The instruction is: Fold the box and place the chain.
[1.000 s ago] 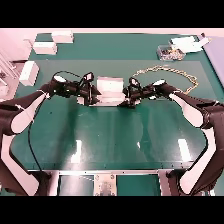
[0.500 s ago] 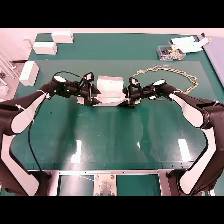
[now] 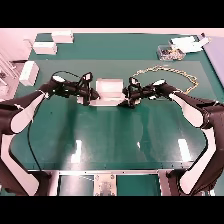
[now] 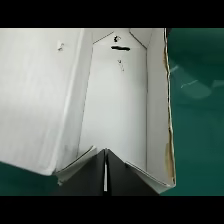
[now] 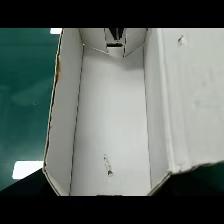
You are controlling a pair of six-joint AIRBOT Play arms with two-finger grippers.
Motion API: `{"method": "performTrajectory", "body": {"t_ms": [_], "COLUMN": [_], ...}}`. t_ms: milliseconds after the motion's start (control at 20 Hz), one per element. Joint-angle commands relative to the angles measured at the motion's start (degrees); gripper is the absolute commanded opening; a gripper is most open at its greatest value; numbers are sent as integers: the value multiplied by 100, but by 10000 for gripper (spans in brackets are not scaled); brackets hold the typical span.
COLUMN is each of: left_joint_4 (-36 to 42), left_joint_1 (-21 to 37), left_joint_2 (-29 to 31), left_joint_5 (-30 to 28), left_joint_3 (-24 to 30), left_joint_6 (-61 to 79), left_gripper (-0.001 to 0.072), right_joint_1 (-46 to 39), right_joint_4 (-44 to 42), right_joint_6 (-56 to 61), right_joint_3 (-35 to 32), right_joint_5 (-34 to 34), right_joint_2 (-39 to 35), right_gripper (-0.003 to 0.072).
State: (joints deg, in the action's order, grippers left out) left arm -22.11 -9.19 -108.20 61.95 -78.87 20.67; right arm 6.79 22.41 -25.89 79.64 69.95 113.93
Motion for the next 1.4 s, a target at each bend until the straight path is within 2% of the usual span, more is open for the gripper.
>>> {"method": "performTrajectory", "body": {"t_ms": [0,250,450,600,700,800,900,1000,1200,1350], "left_joint_4": [216,437,472,402,-72,-949,-1904,-2492,-2570,-2149], "left_joint_1": [297,981,1331,1543,1626,1637,1637,1637,1633,1631], "left_joint_2": [33,181,627,953,1108,1156,1143,1141,942,820], "left_joint_5": [326,999,922,754,372,-61,-170,-175,214,188], "left_joint_3": [-2,-125,-125,-116,-109,-105,-96,-94,-50,417], "left_joint_6": [83,66,-595,-2087,-3571,-5252,-6465,-7125,-7379,-7012], "left_gripper": [40,32,19,18,17,17,17,17,17,18], "right_joint_1": [0,0,0,0,0,0,0,0,0,0], "right_joint_4": [7,7,7,7,9,7,7,7,7,7], "right_joint_6": [-7,-7,-7,-7,-7,-7,-7,-7,-7,-7], "right_joint_3": [2,2,2,2,2,2,2,2,2,2], "right_joint_5": [2,2,2,2,2,2,2,2,2,2], "right_joint_2": [0,0,0,0,0,0,0,0,0,0], "right_gripper": [580,579,579,580,580,579,579,580,579,580]}}
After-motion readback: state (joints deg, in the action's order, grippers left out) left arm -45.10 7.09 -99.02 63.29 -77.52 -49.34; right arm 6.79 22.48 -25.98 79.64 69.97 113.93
